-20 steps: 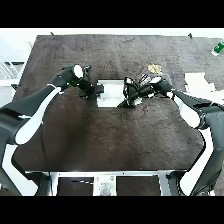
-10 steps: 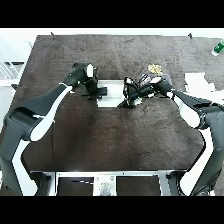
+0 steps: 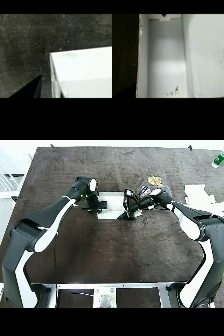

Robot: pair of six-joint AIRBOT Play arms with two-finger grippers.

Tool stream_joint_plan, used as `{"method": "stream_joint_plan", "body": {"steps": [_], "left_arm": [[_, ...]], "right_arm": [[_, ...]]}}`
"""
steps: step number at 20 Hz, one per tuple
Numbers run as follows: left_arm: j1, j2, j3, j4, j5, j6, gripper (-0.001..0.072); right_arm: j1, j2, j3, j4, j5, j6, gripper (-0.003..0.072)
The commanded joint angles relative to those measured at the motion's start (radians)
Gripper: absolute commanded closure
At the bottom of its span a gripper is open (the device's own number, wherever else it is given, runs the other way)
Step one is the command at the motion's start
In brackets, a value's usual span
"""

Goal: Fold the box and place the chain.

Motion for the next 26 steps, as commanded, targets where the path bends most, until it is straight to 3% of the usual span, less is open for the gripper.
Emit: {"method": "stream_joint_plan", "body": {"steps": [1, 3, 4, 5, 11, 12, 13, 14, 19, 26], "left_arm": [[0.000, -0.003, 0.014, 0.016, 0.013, 0.016, 0.0482], [0.000, -0.002, 0.018, 0.012, 0.024, 0.028, 0.0482], [0.000, -0.002, 0.022, 0.013, 0.021, 0.026, 0.0543], [0.000, -0.002, 0.023, 0.019, 0.022, 0.029, 0.0672], [0.000, -0.002, 0.023, 0.014, 0.020, 0.031, 0.0690], [0.000, -0.002, 0.024, 0.009, 0.021, 0.052, 0.0687], [0.000, -0.002, 0.029, -0.005, 0.019, 0.097, 0.0534], [0.000, 0.000, 0.037, -0.021, 0.010, 0.135, 0.0451], [0.000, 0.053, 0.049, -0.023, -0.051, 0.192, 0.0449], [0.000, 0.209, 0.018, 0.023, -0.064, 0.215, 0.0450]], "right_arm": [[0.001, -0.001, 0.000, 0.000, 0.000, 0.000, 0.0210], [0.001, -0.001, 0.000, 0.000, 0.000, 0.000, 0.0210], [0.001, -0.001, 0.000, 0.000, 0.000, 0.000, 0.0210], [0.001, -0.001, 0.000, 0.000, 0.000, 0.000, 0.0210], [0.001, -0.001, 0.000, 0.000, 0.000, 0.000, 0.0210], [0.001, -0.001, 0.000, 0.000, 0.000, 0.000, 0.0210], [0.001, -0.001, 0.000, 0.000, 0.000, 0.000, 0.0210], [0.001, -0.001, 0.000, 0.000, 0.001, 0.000, 0.0210], [0.001, -0.001, 0.000, 0.000, 0.000, 0.000, 0.0210], [0.001, -0.001, 0.000, 0.000, 0.001, 0.000, 0.0209]]}}
